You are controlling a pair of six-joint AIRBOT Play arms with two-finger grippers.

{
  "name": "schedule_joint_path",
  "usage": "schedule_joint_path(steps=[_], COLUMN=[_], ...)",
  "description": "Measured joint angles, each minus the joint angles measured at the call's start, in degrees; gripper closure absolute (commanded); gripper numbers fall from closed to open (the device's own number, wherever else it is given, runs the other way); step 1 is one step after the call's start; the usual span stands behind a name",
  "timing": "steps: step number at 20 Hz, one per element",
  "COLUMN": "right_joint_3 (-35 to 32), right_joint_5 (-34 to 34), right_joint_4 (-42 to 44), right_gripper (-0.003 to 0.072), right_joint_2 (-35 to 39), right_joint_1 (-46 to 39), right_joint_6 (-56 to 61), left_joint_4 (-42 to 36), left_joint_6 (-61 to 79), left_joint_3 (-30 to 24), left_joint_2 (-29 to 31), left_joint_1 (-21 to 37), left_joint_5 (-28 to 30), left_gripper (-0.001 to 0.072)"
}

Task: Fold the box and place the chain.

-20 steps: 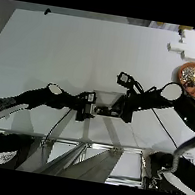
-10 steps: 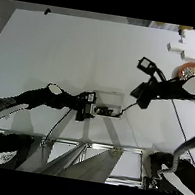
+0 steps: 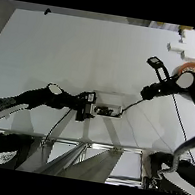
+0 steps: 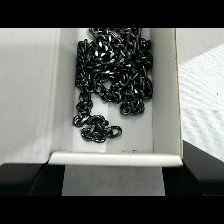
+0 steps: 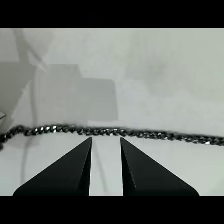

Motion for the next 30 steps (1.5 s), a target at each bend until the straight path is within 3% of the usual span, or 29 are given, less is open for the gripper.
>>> schedule_joint_path(steps=[2,4,6,11,13,30], right_joint_3=[0.00,0.00,0.00,0.00,0.00,0.00], right_joint_5=[-0.46,-0.83,-1.05,-1.29,-0.94,4.28], right_joint_4=[-0.50,-0.98,-1.42,-2.49,-3.30,-6.12], right_gripper=[0.0235,0.0235,0.0309,0.0312,0.0372,0.0394], right_joint_2=[-3.06,-5.97,-8.57,-11.37,-11.69,-8.37], right_joint_1=[1.42,2.89,4.20,5.38,5.53,5.62], right_joint_6=[3.19,6.21,8.68,13.92,16.31,20.94], left_joint_4=[0.00,0.00,-0.02,-0.02,-0.02,-0.02], left_joint_6=[0.00,0.02,0.02,0.02,0.00,0.02], left_joint_3=[0.00,0.00,0.00,0.00,0.00,0.00], left_joint_2=[0.00,0.00,0.00,0.00,0.00,0.00], left_joint_1=[0.00,0.00,0.00,0.00,0.00,0.00], left_joint_5=[0.02,0.02,0.02,0.00,0.02,0.00], left_gripper=[0.0573,0.0573,0.0573,0.0573,0.0573,0.0573])
